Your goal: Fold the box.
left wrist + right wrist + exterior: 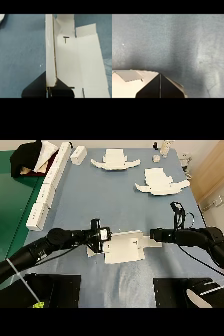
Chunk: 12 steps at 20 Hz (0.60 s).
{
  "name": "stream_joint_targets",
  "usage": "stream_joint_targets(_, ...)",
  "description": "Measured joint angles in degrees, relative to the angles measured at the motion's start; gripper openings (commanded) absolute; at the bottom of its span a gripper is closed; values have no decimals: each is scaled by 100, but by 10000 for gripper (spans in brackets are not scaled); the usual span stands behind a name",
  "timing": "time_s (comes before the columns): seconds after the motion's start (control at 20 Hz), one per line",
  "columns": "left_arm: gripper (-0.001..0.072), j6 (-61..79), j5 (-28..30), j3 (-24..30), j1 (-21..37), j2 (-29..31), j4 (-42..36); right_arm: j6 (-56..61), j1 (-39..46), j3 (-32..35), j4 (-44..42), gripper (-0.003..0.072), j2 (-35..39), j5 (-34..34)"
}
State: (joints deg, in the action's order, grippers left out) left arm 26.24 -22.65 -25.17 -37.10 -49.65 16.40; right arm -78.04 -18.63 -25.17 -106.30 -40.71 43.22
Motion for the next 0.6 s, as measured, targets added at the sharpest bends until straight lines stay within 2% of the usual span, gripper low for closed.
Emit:
stream_joint_targets(0.25, 15, -15, -918, -533, 409, -868, 2, 0, 0, 0, 0, 0, 0, -59)
stream_joint_targets(0.6, 15, -72, -1311, -695, 487, -1429, -7, 0, 0, 0, 2, 1, 0, -129)
